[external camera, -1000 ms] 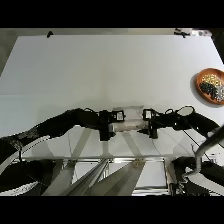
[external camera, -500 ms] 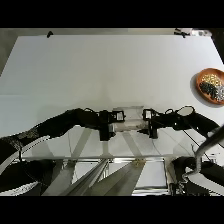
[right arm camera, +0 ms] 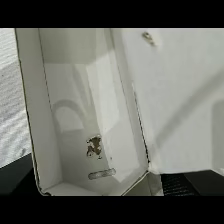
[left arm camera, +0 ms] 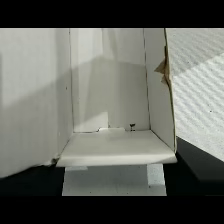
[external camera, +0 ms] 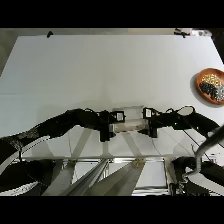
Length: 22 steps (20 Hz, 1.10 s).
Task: Fold the box and place the chain.
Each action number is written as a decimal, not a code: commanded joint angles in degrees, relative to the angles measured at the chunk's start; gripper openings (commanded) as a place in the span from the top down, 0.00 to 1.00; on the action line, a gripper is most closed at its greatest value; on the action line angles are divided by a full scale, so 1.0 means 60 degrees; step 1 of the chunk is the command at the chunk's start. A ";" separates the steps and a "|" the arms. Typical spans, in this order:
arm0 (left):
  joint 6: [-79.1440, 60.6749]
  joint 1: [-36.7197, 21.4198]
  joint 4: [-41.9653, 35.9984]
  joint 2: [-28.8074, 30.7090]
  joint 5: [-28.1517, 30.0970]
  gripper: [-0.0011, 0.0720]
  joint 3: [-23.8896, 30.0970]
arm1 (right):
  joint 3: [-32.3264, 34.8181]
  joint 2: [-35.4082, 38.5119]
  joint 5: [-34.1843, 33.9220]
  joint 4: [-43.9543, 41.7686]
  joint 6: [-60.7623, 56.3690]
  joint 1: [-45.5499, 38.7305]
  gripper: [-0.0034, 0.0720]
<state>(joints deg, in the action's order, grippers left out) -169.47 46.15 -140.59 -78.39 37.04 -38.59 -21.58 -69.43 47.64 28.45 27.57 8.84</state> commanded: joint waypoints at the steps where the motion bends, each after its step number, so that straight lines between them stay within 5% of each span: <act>1: -0.0007 0.0004 0.0011 -0.0004 -0.0033 0.93 0.0000 | -0.0004 0.0073 -0.0124 0.0047 -0.0353 0.0000 0.02; 9: -0.0007 0.0004 0.0015 -0.0004 -0.0033 0.93 0.0000 | -0.0007 0.1435 0.0175 0.2936 -0.2503 0.0000 0.01; 22: -0.0007 0.0004 0.0011 -0.0004 0.0015 0.93 0.0000 | -0.0007 0.3934 0.0954 0.5293 -0.4379 0.0000 0.03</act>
<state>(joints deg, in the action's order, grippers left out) -169.53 46.22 -140.51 -78.43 37.08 -38.59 -21.63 -49.52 53.25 56.62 3.40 8.84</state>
